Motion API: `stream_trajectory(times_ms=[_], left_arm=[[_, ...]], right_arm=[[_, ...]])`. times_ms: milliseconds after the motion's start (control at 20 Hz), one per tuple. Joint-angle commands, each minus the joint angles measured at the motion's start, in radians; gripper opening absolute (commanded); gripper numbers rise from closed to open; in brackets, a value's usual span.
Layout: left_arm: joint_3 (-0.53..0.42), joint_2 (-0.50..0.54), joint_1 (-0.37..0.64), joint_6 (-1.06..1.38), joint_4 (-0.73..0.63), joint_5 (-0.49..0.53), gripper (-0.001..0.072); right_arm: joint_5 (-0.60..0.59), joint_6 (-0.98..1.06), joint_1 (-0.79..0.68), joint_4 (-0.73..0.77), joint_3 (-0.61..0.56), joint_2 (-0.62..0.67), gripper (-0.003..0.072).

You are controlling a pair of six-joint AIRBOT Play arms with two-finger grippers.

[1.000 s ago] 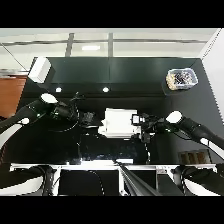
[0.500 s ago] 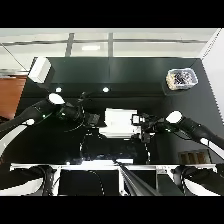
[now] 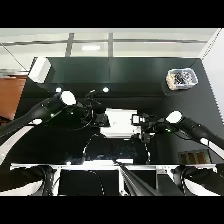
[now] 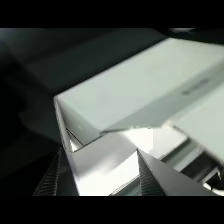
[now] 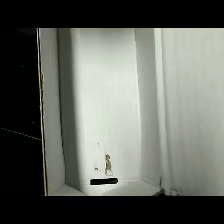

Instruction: Fold the box and place the chain.

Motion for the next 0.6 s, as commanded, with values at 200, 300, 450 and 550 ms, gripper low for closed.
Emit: stream_trajectory(times_ms=[200, 300, 450, 550], left_arm=[[0.013, -0.001, -0.096, -0.171, 0.084, 0.106, 0.0542], [0.016, -0.001, -0.114, -0.242, 0.156, 0.108, 0.0542], [0.035, -0.001, -0.148, -0.332, 0.263, 0.103, 0.0542], [0.057, -0.005, -0.179, -0.414, 0.366, 0.1, 0.0542]], right_arm=[[-0.001, 0.0, 0.001, 0.0, 0.0, 0.0, 0.0417], [-0.001, 0.0, 0.001, 0.0, 0.0, 0.0, 0.0416], [-0.001, 0.0, 0.001, 0.0, 0.0, 0.0, 0.0416], [-0.001, 0.0, 0.001, 0.0, 0.0, 0.0, 0.0417]])
